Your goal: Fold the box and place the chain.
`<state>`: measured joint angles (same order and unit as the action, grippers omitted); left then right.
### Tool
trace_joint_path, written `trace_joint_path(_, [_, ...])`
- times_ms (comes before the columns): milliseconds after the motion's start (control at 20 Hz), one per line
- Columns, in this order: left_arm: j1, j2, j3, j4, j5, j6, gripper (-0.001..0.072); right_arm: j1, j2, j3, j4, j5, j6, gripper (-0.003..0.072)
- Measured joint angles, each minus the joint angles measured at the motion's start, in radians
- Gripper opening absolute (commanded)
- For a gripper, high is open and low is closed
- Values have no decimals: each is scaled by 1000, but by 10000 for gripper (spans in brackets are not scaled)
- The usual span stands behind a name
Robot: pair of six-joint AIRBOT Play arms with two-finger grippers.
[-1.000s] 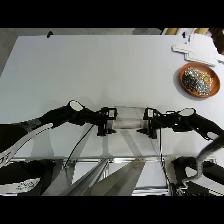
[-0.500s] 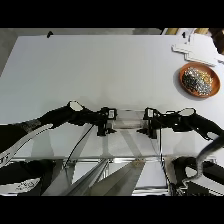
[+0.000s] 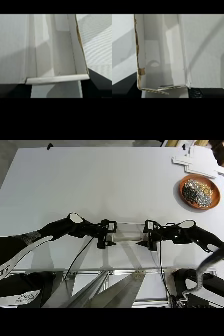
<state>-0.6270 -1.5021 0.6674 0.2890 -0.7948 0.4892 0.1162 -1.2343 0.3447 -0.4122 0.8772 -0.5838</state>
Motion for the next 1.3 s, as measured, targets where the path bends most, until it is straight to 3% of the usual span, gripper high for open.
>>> trace_joint_path(550, [0, 0, 0, 3, -3, 0, 207, 0, 0, 0, 0, -2, 0, 341])
trace_joint_path(600, [0, 0, 0, 3, -3, 0, 208, 0, 0, 0, 0, -2, 0, 424])
trace_joint_path(650, [0, 0, 0, 3, -3, 0, 208, 0, 0, 0, 0, -2, -1, 663])
trace_joint_path(700, [0, 0, 0, 4, -9, 2, 208, 1, 0, 0, -3, -8, 0, 701])
trace_joint_path(950, [-1, 0, 0, 6, -8, 2, 208, 0, 29, 0, -44, -9, 84, 700])
trace_joint_path(1300, [-1, 0, 0, 4, -6, 1, 208, 0, 218, 0, -285, -3, 370, 684])
